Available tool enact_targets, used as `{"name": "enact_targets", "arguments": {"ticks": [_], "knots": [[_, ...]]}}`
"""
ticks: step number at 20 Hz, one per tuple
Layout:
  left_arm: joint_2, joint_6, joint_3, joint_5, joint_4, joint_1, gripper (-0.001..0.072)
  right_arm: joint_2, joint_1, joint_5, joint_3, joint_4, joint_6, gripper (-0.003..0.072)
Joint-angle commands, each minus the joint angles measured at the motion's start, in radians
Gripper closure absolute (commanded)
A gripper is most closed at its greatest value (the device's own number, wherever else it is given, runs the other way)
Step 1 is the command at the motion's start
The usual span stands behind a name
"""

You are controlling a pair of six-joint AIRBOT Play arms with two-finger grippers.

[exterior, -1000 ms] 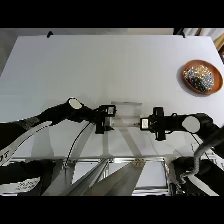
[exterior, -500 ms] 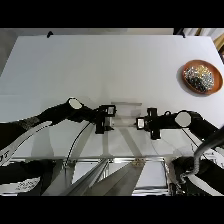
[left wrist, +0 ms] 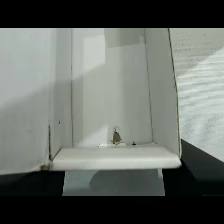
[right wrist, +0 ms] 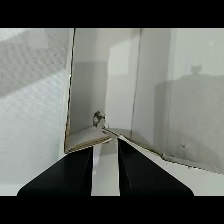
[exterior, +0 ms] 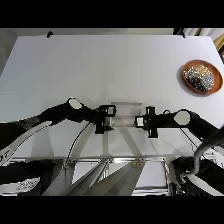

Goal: Fold the box and place the chain.

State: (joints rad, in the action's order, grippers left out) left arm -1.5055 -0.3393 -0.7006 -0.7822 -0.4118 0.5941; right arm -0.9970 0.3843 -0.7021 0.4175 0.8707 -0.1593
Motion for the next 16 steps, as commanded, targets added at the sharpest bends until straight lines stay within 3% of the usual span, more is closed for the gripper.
{"name": "enact_targets", "arguments": {"ticks": [1,8,10,12,16], "knots": [[0.000,-0.001,0.000,0.000,0.000,0.000,0.0456,-0.001,0.001,0.011,0.001,-0.042,-0.019,0.0542],[0.000,-0.001,0.000,0.000,0.000,0.000,0.0456,-0.012,0.021,0.014,0.001,-0.042,-0.018,0.0530],[0.000,-0.001,0.000,0.000,0.000,0.000,0.0456,-0.023,0.046,0.021,0.001,-0.042,-0.018,0.0481],[0.000,-0.001,0.000,0.000,0.000,0.000,0.0456,-0.032,0.053,0.039,0.001,-0.041,-0.017,0.0345],[0.000,-0.001,0.000,0.000,0.000,0.000,0.0456,-0.032,0.053,0.053,0.001,-0.040,0.001,0.0344]]}}
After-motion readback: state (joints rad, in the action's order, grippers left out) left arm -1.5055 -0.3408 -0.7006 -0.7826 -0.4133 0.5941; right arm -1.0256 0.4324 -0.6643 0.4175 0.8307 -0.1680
